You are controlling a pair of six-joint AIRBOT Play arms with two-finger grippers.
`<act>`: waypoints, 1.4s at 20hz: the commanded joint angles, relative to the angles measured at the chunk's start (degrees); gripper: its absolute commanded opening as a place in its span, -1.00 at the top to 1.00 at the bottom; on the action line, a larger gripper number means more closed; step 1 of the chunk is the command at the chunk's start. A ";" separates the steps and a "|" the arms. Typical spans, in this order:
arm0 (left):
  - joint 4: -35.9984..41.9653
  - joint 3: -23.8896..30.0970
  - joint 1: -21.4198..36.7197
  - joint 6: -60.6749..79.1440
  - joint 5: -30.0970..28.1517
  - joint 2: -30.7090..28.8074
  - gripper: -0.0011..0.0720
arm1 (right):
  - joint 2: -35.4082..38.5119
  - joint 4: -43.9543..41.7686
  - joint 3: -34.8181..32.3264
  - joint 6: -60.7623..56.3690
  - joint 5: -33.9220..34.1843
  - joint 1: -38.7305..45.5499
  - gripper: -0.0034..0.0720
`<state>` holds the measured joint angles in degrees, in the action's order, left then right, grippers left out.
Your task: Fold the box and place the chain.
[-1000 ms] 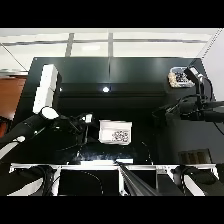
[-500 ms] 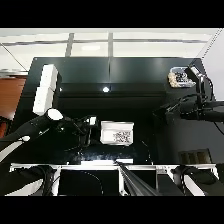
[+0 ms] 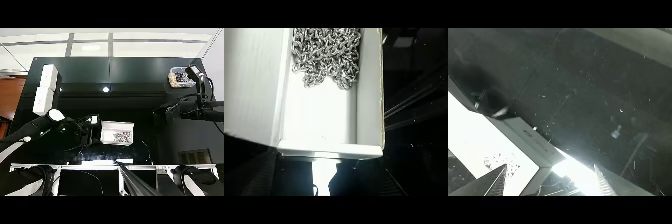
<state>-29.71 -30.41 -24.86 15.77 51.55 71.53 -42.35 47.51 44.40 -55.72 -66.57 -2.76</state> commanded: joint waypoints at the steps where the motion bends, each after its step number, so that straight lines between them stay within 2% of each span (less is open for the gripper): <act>1: 0.04 -0.04 -0.57 -0.37 -0.76 0.04 -0.98 | -0.02 -0.02 0.04 0.00 0.28 0.02 -0.70; 3: 0.02 -0.04 -0.63 -0.37 -0.74 0.04 -0.98 | -0.02 -0.02 0.04 -0.02 0.44 0.00 -0.70; 6: 0.00 -0.04 -1.68 -0.31 -0.83 0.04 -0.87 | -0.04 -0.28 -0.55 -0.04 0.85 -0.07 -0.70; 8: -0.02 -0.04 -2.80 -0.39 -1.57 0.04 -0.38 | -0.09 -0.35 -2.01 -0.04 1.99 -0.72 -0.70; 9: -0.04 -0.04 -3.08 -0.63 -2.01 0.04 -0.36 | -0.09 -0.57 -2.97 -0.22 3.43 -1.40 -0.71; 10: 0.00 -0.07 -3.04 -0.79 -2.10 0.04 -0.27 | -0.15 -0.52 -3.76 -1.92 5.35 -2.47 -1.00; 11: 0.00 -0.04 -3.02 -0.79 -2.08 0.02 -0.07 | -0.33 -0.52 -4.04 -2.82 7.13 -3.76 -0.99; 14: 0.00 -0.07 -3.02 -0.79 -2.08 0.02 -0.04 | -2.56 -0.52 -4.07 -6.03 13.16 -9.11 -0.99; 17: 0.00 -0.07 -3.02 -0.79 -2.08 0.02 -0.04 | -8.98 -1.01 -4.07 -11.74 20.74 -14.64 -0.98; 20: 0.00 -0.04 -3.02 -0.79 -2.08 0.02 -0.04 | -14.29 -0.96 -4.07 -4.17 19.41 -19.98 -0.96; 22: 0.00 -0.04 -3.02 -0.79 -2.03 0.02 -0.04 | -14.95 -0.90 -4.07 5.42 15.06 -23.15 -0.51; 25: 0.00 -0.04 -3.02 -0.79 -2.05 0.02 -0.04 | -14.95 -0.07 -4.07 8.63 12.66 -24.76 -0.53; 26: 0.00 -0.04 -3.02 -0.79 -2.05 0.02 -0.04 | -14.95 0.24 -4.07 8.63 12.50 -24.87 -0.60; 27: -0.02 -0.04 -3.02 -0.79 -2.05 0.02 -0.04 | -14.95 0.26 -4.07 8.66 12.48 -24.87 -0.87; 28: 0.00 -0.04 -3.02 -0.79 -2.05 0.02 -0.04 | -14.95 0.44 -4.07 8.66 12.39 -24.87 -0.88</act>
